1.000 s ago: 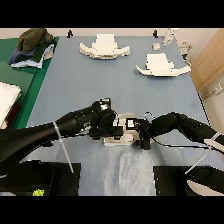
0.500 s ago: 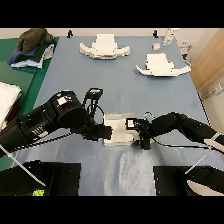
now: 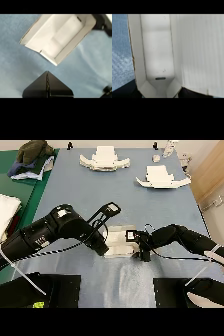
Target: Fold the box.
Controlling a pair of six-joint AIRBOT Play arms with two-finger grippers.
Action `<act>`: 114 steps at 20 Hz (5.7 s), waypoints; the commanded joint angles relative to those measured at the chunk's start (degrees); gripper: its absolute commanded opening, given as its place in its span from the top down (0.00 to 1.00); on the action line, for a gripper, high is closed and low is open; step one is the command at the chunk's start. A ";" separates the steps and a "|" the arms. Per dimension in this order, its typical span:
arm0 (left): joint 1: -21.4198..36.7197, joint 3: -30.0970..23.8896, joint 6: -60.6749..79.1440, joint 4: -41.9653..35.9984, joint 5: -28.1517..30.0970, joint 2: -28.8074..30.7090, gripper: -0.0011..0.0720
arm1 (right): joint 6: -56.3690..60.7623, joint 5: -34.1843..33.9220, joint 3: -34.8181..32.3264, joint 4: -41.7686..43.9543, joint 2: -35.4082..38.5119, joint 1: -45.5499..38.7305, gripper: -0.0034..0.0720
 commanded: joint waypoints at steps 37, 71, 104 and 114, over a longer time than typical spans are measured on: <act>18.53 -29.75 96.56 -55.82 32.54 -8.28 0.03 | 0.02 0.02 -0.02 0.00 -0.04 0.00 0.28; 16.85 -29.53 96.24 -52.89 31.58 -8.61 0.29 | 0.04 -1.27 -0.02 0.04 -0.04 0.00 0.28; 16.87 -29.51 99.67 -52.87 28.41 -8.57 0.29 | 58.80 -18.32 0.33 -7.61 23.15 0.00 0.03; 16.87 -29.51 99.58 -52.85 28.61 -8.59 0.29 | 67.80 1.51 0.61 11.80 16.59 0.02 0.94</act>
